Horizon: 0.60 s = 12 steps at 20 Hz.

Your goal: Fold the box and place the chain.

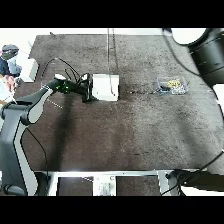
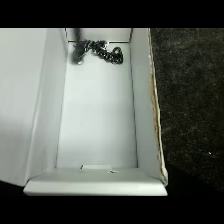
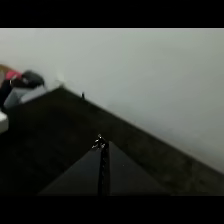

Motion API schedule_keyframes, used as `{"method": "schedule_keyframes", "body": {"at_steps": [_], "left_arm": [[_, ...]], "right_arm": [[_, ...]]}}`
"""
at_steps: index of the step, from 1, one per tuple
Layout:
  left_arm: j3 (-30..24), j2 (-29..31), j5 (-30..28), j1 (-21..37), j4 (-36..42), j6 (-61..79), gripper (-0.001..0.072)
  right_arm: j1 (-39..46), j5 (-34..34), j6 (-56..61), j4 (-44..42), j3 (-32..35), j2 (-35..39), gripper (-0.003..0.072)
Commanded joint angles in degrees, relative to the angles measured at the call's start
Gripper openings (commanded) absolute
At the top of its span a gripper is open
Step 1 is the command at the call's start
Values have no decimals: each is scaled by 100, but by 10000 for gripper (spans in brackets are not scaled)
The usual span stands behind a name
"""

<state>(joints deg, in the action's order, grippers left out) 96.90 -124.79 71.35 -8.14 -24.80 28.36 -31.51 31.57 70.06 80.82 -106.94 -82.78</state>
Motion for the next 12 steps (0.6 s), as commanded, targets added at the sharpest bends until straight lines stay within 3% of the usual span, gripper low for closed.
{"method": "schedule_keyframes", "body": {"at_steps": [1, 4, 7, 9, 10, 11, 12], "left_arm": [[-2, -4, 0, 2, -2, 2, 229], [0, -2, -2, 2, -2, 2, 229], [-2, -4, -2, 2, -2, 2, 228], [-2, -2, -2, 2, 0, 2, 229], [0, -2, 0, 2, -2, 2, 229], [0, -2, 0, 2, 0, 2, 229], [0, -2, -2, 2, 0, 2, 229]], "right_arm": [[46, 940, 85, 35, 420, -249, 11], [52, 1263, 175, 35, 1054, -260, 11], [72, 1163, 337, 31, 1845, -409, 11], [125, 1147, 516, 39, 2026, -695, 12], [168, 1123, 636, 39, 2026, -839, 48], [223, 1104, 625, 37, 2026, -942, 230], [297, 1126, 627, 61, 2026, -1005, 305]]}}
